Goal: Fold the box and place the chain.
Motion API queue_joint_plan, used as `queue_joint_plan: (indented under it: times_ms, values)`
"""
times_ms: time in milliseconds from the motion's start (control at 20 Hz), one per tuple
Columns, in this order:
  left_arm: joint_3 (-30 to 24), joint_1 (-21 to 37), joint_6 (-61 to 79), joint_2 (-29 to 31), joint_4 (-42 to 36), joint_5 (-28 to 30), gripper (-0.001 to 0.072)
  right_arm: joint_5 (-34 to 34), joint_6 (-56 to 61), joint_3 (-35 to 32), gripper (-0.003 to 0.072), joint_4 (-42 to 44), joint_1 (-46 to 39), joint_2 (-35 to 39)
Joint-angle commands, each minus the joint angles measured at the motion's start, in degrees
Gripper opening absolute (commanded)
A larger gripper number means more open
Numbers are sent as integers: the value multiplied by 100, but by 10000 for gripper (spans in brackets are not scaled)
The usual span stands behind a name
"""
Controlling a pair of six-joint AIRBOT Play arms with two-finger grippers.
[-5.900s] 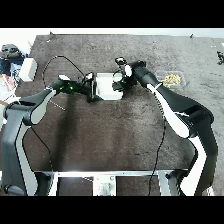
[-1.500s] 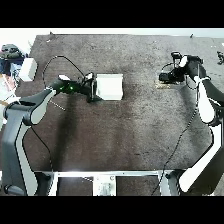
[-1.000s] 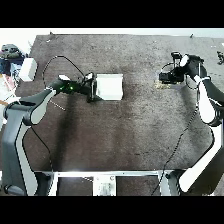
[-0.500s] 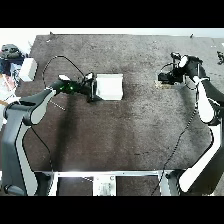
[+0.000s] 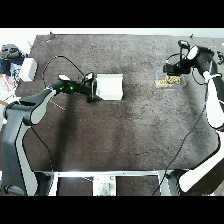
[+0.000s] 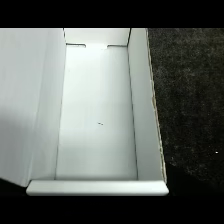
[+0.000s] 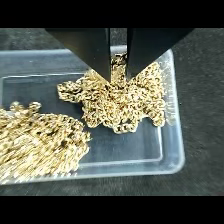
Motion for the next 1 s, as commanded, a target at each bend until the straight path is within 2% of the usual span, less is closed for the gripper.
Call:
queue_joint_plan:
  times_ms: [0,200,550,700,950]
  values:
    - [4,-4,2,0,2,0,417,157,-190,4,13,57,17,474]
    - [4,-4,2,0,0,2,418,46,-601,4,13,369,186,1471]
    - [4,-4,2,0,0,2,417,-1036,-1152,4,13,367,1331,3257]
    - [4,-4,2,0,0,2,417,-1388,-1403,4,13,358,2015,3486]
    - [4,-4,2,0,2,0,417,-1305,-1397,-20,13,348,2938,3386]
